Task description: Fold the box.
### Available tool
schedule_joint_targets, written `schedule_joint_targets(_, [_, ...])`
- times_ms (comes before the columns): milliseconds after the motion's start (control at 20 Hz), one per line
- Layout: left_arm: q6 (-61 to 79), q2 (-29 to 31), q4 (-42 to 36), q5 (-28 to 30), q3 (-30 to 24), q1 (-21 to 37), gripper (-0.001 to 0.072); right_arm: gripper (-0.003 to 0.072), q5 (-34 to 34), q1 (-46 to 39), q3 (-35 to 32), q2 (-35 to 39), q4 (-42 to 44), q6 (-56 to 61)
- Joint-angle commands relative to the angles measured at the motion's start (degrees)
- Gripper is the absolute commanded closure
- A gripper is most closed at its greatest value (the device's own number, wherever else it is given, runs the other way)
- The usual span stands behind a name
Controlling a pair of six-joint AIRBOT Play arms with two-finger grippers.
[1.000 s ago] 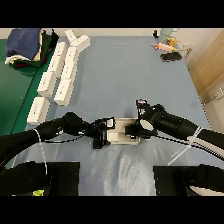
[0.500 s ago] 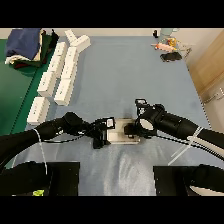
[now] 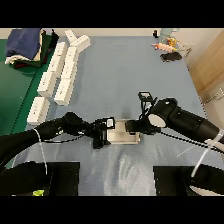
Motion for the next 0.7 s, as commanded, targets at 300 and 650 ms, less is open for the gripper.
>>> schedule_joint_targets(300, [0.0, 0.0, 0.0, 0.0, 0.0, 0.0, 0.0229, 0.0669, 5.7, -17.0, 0.8, 4.6, -2.3, -12.6])
schedule_joint_targets(650, [0.0, 0.0, 0.0, 0.0, 0.0, 0.0, 0.0229, 0.0669, 4.3, -43.1, 1.7, -12.2, 57.8, -58.8])
